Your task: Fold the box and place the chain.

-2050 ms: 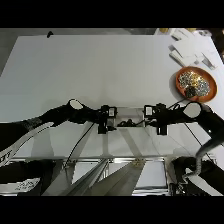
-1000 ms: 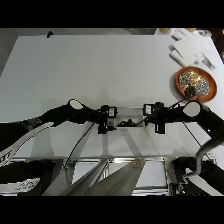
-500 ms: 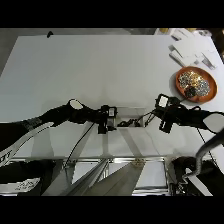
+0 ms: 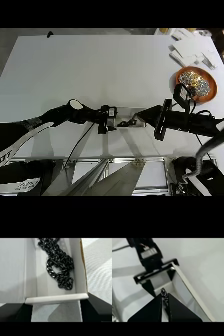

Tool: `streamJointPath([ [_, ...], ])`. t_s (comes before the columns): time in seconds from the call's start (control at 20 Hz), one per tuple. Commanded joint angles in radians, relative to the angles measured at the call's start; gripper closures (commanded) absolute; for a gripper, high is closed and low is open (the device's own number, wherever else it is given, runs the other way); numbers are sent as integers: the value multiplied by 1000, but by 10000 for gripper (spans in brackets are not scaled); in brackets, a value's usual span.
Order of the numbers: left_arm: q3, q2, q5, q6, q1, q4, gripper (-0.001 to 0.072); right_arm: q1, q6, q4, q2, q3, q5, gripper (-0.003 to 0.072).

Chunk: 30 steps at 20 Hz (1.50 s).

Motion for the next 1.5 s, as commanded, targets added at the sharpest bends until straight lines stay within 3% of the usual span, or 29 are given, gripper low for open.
streamJointPath([
  [0.0,-1,0,0,0,0,0,700,65,3,64,-58,0,-36,668],
  [0.3,-1,0,0,0,0,0,700,134,6,-69,-308,0,-102,665],
  [0.35,-1,0,0,0,0,0,700,135,6,-85,-332,1,-104,607],
  [0.4,-1,0,0,0,0,0,700,134,6,-97,-340,2,-105,496],
  [0.45,-1,0,0,0,0,0,700,127,6,-104,-336,10,-98,450],
  [0.55,-1,0,0,0,0,0,700,84,-11,-121,-317,54,-36,456],
  [0.65,-1,0,0,0,0,0,700,0,-80,-151,-304,122,79,538],
  [0.75,-1,0,0,0,0,0,700,-99,-124,-193,-304,170,188,539],
  [0.85,-1,0,0,0,0,0,700,-185,-129,-277,-305,171,238,670],
  [1.05,-1,0,0,0,0,0,700,-233,-119,-549,-307,169,200,668],
  [1.3,-1,0,0,0,0,0,700,-184,-202,-538,-351,161,143,665],
  [1.45,-1,0,0,0,0,0,700,-147,-221,-539,-402,149,133,492],
])
